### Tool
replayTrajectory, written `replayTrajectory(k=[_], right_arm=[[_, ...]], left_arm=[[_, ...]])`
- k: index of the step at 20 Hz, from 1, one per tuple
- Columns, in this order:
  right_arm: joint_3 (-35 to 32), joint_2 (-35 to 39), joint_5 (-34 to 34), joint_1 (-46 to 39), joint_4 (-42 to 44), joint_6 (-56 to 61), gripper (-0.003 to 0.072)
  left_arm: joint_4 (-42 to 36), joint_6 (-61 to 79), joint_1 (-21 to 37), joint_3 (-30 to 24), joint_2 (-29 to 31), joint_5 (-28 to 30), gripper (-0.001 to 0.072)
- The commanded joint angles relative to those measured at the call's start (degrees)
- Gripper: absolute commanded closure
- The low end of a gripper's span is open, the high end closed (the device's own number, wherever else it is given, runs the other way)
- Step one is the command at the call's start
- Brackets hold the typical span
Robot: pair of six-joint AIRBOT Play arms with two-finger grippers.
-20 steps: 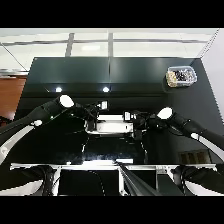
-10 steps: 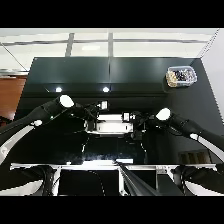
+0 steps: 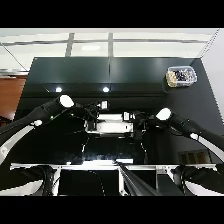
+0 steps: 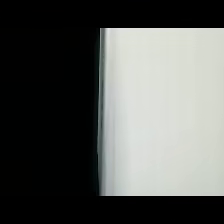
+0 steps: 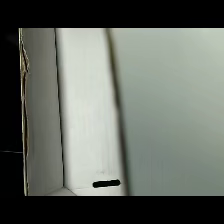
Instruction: Fold the box and place the chain.
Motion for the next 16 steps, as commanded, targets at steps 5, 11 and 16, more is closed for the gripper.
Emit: replayTrajectory(k=[5, 11, 16], right_arm=[[0.0, 0.0, 0.1, 0.0, -0.1, 0.0, 0.0207], [0.0, 0.0, 0.1, 0.1, -0.3, 0.0, 0.0455], [0.0, 0.0, 0.1, 0.1, -0.3, 0.0, 0.0455]], left_arm=[[0.4, -3.0, 0.0, 0.0, 0.2, -0.3, 0.0592], [13.3, -11.7, 0.1, 1.7, 7.7, -9.4, 0.0244], [29.4, -37.2, 0.1, 1.7, 21.9, -13.0, 0.0350]])
